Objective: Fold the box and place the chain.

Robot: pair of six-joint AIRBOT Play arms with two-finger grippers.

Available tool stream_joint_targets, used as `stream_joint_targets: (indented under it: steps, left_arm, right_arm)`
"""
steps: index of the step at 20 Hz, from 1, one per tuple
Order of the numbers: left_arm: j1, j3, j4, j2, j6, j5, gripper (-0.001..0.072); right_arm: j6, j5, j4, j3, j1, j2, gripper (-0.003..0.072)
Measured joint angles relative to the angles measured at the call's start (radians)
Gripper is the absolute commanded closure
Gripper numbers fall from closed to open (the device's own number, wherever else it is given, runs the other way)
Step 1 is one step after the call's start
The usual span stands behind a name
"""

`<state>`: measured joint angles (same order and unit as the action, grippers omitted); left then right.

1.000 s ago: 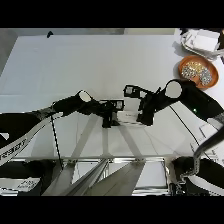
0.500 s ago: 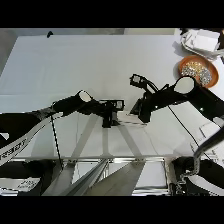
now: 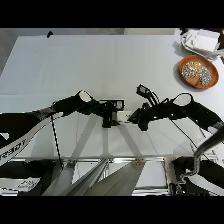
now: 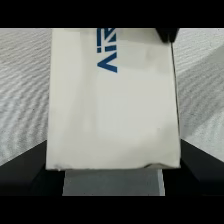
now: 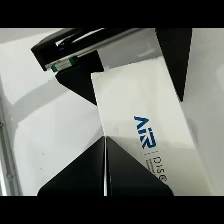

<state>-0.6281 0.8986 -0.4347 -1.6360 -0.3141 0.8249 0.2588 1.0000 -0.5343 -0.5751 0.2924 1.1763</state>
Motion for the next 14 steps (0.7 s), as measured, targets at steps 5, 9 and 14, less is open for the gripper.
stream_joint_targets:
  steps: [5,9,14]
  left_arm:
    - [0.0,0.0,-0.001,0.0,0.0,0.0,0.0438]
    - [0.0,0.0,-0.002,0.0,-0.002,0.0,0.0438]
    - [0.0,0.0,-0.002,0.0,-0.002,0.001,0.0438]
  right_arm:
    - [-0.036,-0.01,0.016,0.027,-0.001,0.034,0.0673]
    - [-0.047,-0.023,0.023,0.055,-0.002,0.042,0.0673]
    - [-0.05,-0.043,0.031,0.077,-0.002,0.041,0.0672]
